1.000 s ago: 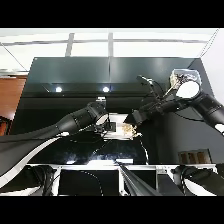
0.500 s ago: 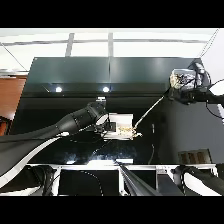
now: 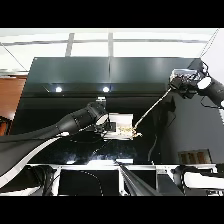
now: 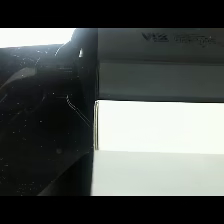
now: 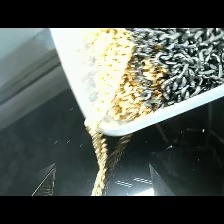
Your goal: Fold the box and place the chain.
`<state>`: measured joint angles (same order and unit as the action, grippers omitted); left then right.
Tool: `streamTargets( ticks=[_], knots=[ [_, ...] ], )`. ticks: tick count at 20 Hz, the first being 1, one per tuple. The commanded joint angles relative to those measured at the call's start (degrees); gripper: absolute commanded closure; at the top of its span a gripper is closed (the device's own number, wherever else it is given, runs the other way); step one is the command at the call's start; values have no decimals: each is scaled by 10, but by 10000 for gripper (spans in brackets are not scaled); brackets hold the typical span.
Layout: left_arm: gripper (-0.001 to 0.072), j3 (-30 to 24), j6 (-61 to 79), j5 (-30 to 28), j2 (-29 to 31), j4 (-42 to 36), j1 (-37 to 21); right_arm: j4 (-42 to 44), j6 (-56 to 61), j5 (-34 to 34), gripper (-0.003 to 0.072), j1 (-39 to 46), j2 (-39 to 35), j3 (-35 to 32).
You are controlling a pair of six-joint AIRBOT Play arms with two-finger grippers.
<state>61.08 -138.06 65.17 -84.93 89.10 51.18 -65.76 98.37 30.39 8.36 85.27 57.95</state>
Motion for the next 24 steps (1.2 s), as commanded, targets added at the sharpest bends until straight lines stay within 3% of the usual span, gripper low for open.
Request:
streamTargets(
  ticks=[1, 2, 4, 5, 6, 7, 12, 18, 24],
  knots=[
    [678, 0, 0, 0, 0, 0, 0, 9, 39, -20, -34, 0, 35, 9],
    [678, 0, 0, 0, 0, 0, 0, 24, 39, -26, 25, -2, 38, 9],
    [678, 0, 0, 0, 0, 0, 0, 39, 38, -34, 286, -5, 46, 13],
    [678, 0, 0, -1, 0, 0, 0, 42, 38, -38, 451, -8, 47, 17],
    [678, 0, 0, -1, 0, 0, 0, 41, 37, -40, 520, -9, 49, 22],
    [678, 0, 0, 0, 0, 0, 0, 41, 34, -35, 680, -9, 48, 27],
    [678, 0, 0, -1, 0, 0, 0, 40, -54, 115, 677, 9, 11, 84],
    [678, 0, 0, -1, 0, 0, 0, 47, -189, 278, 678, 24, -204, 122],
    [678, 0, 0, -1, 0, 0, 0, 120, -219, 393, 678, 18, -320, 266]
  ],
)
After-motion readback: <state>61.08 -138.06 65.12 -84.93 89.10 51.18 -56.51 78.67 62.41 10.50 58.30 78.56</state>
